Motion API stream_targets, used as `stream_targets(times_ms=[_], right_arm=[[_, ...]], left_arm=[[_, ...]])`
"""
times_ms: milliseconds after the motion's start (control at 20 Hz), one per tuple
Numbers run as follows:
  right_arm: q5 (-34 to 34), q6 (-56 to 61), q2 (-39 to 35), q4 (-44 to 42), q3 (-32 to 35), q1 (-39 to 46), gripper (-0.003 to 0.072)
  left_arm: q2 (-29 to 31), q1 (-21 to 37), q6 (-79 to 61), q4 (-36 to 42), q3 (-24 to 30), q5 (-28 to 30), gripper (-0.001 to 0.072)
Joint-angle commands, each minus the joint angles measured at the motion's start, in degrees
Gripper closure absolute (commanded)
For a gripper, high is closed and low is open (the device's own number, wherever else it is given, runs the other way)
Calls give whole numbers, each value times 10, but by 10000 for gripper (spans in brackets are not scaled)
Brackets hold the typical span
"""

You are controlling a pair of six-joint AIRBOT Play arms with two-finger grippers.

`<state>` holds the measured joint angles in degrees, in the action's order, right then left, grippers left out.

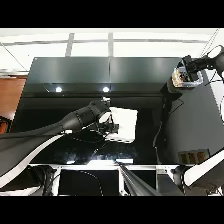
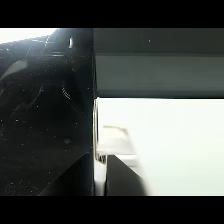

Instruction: Fold the box and place the chain.

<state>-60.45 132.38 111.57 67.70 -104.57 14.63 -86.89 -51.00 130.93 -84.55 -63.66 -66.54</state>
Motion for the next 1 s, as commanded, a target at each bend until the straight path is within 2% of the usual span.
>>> stream_targets(times_ms=[0, 700, 800, 900, 950], right_arm=[[-4, -9, -5, -1, -1, 5, 62], [1, -15, 19, 11, 0, -2, 63], [6, -15, 22, 9, 0, -6, 249], [8, -15, 22, 9, 0, -7, 254], [7, -15, 22, 8, 0, -7, 293]], left_arm=[[0, 0, 0, 0, 0, 0, 680], [0, 0, 0, 0, 0, 0, 679], [0, 0, 0, 0, 0, 0, 680], [0, 0, 0, 0, 0, 2, 679], [0, 0, 0, 0, 0, 4, 680]])
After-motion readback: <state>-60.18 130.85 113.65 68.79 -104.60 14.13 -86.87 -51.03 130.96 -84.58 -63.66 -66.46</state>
